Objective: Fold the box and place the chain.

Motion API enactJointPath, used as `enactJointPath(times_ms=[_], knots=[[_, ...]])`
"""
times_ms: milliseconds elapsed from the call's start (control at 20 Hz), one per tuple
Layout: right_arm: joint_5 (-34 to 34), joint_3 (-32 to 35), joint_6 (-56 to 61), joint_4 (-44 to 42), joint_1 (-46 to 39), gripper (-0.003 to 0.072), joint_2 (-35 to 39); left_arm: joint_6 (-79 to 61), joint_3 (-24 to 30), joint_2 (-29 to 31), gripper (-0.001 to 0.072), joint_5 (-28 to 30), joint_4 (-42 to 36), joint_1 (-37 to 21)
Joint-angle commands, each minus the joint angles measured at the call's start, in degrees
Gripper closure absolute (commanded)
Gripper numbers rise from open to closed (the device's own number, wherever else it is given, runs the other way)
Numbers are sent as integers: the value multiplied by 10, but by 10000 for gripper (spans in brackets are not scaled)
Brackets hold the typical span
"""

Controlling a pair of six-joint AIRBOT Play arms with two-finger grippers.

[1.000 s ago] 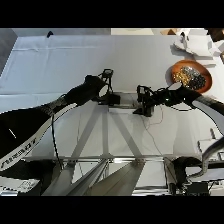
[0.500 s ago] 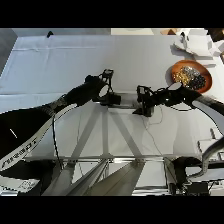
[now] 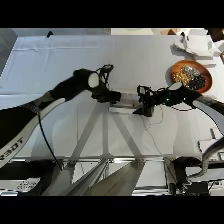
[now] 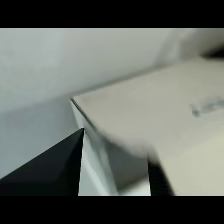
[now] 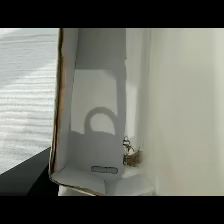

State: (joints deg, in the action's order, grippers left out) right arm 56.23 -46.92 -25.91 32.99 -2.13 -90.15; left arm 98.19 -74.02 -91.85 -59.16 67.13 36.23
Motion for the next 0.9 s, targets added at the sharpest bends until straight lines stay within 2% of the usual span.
enactJointPath(times_ms=[0,100,200,350,450,550,750,850], knots=[[0,0,-1,0,0,251,0,-171,0,31,290,-111,-69,-57],[0,0,-1,0,0,251,0,-200,0,39,291,-162,-69,-101],[0,0,-1,0,0,251,0,-209,0,39,291,-187,-68,-141],[0,0,-1,0,0,251,0,-304,4,39,290,-168,-71,-186],[0,0,-1,0,0,251,0,-452,23,39,285,-138,-99,-200],[0,0,-1,0,0,251,0,-623,53,39,180,-115,-140,-206],[0,0,-1,0,0,251,0,-911,114,38,153,-57,-255,-215],[0,0,-1,0,0,251,0,-1058,132,36,54,-58,-315,-221]])
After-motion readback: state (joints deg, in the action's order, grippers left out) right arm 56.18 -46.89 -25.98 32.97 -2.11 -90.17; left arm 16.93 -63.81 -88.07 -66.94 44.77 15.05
